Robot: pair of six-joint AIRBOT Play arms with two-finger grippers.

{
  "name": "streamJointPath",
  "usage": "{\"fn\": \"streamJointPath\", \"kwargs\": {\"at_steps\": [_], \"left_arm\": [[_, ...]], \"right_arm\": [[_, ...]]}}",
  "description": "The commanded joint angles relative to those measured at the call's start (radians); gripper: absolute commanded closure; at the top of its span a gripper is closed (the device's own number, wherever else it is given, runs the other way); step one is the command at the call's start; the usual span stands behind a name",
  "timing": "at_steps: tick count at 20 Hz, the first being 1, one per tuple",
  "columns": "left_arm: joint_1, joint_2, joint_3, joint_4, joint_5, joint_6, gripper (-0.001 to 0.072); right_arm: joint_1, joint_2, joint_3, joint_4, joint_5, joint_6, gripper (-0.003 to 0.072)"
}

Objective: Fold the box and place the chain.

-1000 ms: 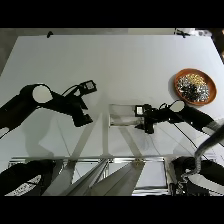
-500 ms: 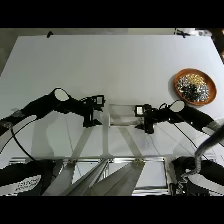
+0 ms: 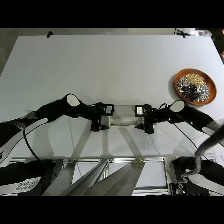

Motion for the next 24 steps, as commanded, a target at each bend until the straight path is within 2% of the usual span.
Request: {"fn": "streamJointPath", "kwargs": {"at_steps": [1, 10, 15, 17, 18, 20, 24], "left_arm": [[-0.019, -0.018, 0.000, -0.013, 0.000, -0.025, -0.0007], [-0.023, -0.018, 0.000, -0.106, 0.004, -0.094, -0.0005], [-0.023, -0.020, -0.001, -0.102, 0.059, -0.093, 0.0020], [-0.023, -0.034, -0.001, -0.093, 0.060, -0.093, 0.0207], [-0.026, -0.042, -0.001, -0.093, 0.051, -0.093, 0.0231], [-0.039, -0.055, -0.002, -0.091, 0.043, -0.093, 0.0325], [-0.053, -0.056, -0.002, -0.090, 0.039, -0.093, 0.0317]], "right_arm": [[0.000, 0.001, 0.000, 0.000, 0.000, 0.000, 0.0452], [0.000, 0.001, 0.000, 0.000, 0.000, 0.000, 0.0452], [0.000, 0.001, 0.000, 0.000, 0.000, 0.000, 0.0452], [0.000, 0.001, 0.000, 0.000, 0.000, 0.000, 0.0452], [0.000, 0.001, 0.000, 0.000, 0.000, 0.000, 0.0452], [0.000, 0.001, 0.000, 0.000, 0.000, 0.000, 0.0452], [0.000, 0.001, 0.000, 0.000, 0.000, 0.000, 0.0452]]}}
